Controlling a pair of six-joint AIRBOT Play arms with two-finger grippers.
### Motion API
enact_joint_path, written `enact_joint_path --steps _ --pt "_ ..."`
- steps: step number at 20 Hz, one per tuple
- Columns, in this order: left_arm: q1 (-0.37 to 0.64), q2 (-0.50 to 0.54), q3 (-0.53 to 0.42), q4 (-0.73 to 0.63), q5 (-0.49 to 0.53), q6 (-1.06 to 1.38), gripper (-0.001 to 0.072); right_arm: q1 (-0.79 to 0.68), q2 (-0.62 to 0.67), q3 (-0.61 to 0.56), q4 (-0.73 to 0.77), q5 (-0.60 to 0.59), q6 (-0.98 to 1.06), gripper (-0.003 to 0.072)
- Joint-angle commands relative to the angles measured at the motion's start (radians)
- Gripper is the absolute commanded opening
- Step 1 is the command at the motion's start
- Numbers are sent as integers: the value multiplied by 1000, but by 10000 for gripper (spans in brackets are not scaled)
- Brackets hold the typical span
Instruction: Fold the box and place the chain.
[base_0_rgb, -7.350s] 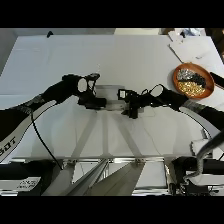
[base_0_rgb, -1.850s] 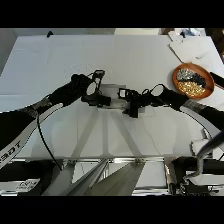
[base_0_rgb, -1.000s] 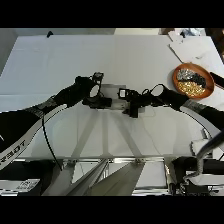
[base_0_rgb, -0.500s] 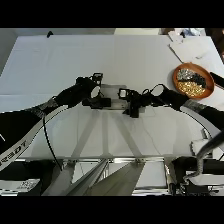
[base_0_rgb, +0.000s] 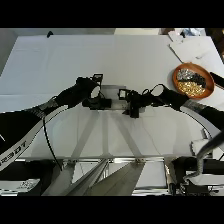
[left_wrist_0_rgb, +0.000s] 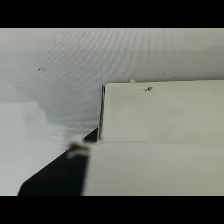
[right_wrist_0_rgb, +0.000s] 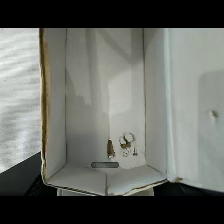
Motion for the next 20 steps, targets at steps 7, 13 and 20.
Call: enact_joint_path --steps 7,13,20 --pt "-11 8 1 9 -3 20 7 1 0 0 2 -2 4 298" --pt "-11 8 1 16 -18 20 458 1 0 0 2 -2 4 298" --pt "-11 69 1 24 -25 24 520 1 0 0 2 -2 4 298"
